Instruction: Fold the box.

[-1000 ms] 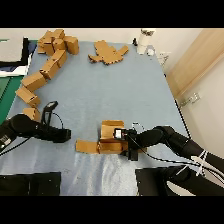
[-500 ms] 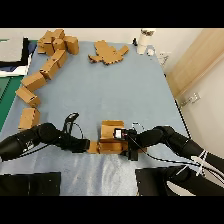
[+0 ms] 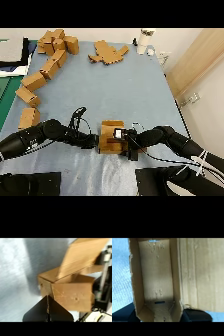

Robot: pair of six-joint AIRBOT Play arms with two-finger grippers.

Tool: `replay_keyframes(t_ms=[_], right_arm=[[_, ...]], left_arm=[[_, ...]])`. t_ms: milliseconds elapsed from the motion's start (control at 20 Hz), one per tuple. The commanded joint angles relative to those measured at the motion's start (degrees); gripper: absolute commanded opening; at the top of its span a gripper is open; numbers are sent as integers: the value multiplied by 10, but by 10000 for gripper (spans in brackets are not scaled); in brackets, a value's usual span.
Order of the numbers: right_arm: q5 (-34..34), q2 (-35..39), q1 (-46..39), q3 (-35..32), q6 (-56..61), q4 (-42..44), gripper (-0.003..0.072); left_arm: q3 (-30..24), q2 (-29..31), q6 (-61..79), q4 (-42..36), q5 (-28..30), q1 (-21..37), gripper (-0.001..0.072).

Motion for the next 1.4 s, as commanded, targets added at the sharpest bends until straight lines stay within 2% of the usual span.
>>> replay_keyframes(t_ms=[0, 400, 650, 950, 1000, 1050, 1100, 1350], right_arm=[[0, 0, 0, 0, 0, 0, 574], [0, 0, 0, 0, 0, 0, 574], [0, 0, 0, 0, 0, 0, 573], [0, 0, 0, 0, 0, 0, 574], [0, 0, 0, 0, 0, 0, 574], [0, 0, 0, 0, 0, 0, 574], [0, 0, 0, 0, 0, 0, 574], [0, 0, 0, 0, 0, 0, 574]], left_arm=[[23, 0, 2, 0, -2, -2, 12], [29, -7, 2, 8, -28, -2, 13], [29, -9, -34, 48, -30, 2, 13], [41, -8, -40, 46, -98, 41, 18], [44, -8, -39, 44, -100, 41, 244], [46, -8, -39, 39, -101, 40, 423], [48, -8, -39, 37, -101, 40, 399], [48, -8, -8, -10, -102, 40, 400]])
